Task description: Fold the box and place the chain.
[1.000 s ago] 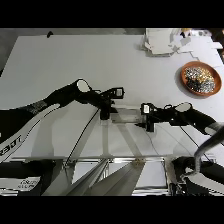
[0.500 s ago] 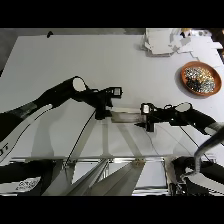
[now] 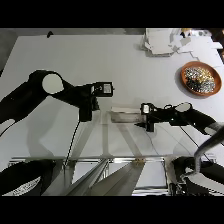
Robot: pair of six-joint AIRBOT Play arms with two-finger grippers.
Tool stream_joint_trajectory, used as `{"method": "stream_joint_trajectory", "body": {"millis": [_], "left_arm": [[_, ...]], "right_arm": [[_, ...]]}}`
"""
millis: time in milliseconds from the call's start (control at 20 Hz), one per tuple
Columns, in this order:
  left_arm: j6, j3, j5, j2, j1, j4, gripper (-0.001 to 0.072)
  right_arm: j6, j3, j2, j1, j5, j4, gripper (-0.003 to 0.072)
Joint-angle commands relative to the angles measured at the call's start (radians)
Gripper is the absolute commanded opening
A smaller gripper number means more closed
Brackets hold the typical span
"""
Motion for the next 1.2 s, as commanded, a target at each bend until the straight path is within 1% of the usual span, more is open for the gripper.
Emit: {"method": "stream_joint_trajectory", "body": {"millis": [0, 100, 200, 300, 450, 650, 750, 950, 1150], "left_arm": [[0.058, 0.001, -0.026, 0.023, -0.043, -0.127, 0.0007], [0.075, 0.001, 0.004, -0.008, -0.083, -0.148, 0.0007], [0.075, 0.001, 0.028, -0.058, -0.123, -0.152, 0.0007], [0.075, 0.001, 0.073, -0.109, -0.151, -0.155, 0.0006], [0.075, 0.001, 0.217, -0.18, -0.171, -0.167, 0.0006], [0.045, 0.001, 0.479, -0.225, -0.167, -0.18, 0.0006], [0.044, 0.001, 0.569, -0.251, -0.167, -0.212, 0.0006], [-0.021, 0.001, 0.664, -0.299, -0.167, -0.219, 0.0006], [-0.023, 0.001, 0.679, -0.341, -0.167, -0.222, 0.0006]], "right_arm": [[0.0, 0.0, 0.0, 0.0, 0.0, 0.0, 0.0437], [0.0, 0.0, 0.0, 0.0, 0.0, 0.0, 0.0437], [0.0, 0.0, 0.0, 0.0, 0.0, 0.0, 0.0437], [0.0, 0.0, 0.0, 0.0, 0.0, 0.0, 0.0437], [0.0, 0.0, 0.0, 0.0, 0.0, 0.0, 0.0437], [0.0, 0.0, 0.0, 0.0, 0.0, 0.0, 0.0437], [0.0, 0.0, 0.0, 0.0, 0.0, 0.0, 0.0437], [0.0, 0.0, 0.0, 0.0, 0.0, 0.0, 0.0437], [0.0, 0.0, 0.0, 0.0, 0.0, 0.0, 0.0437]]}}
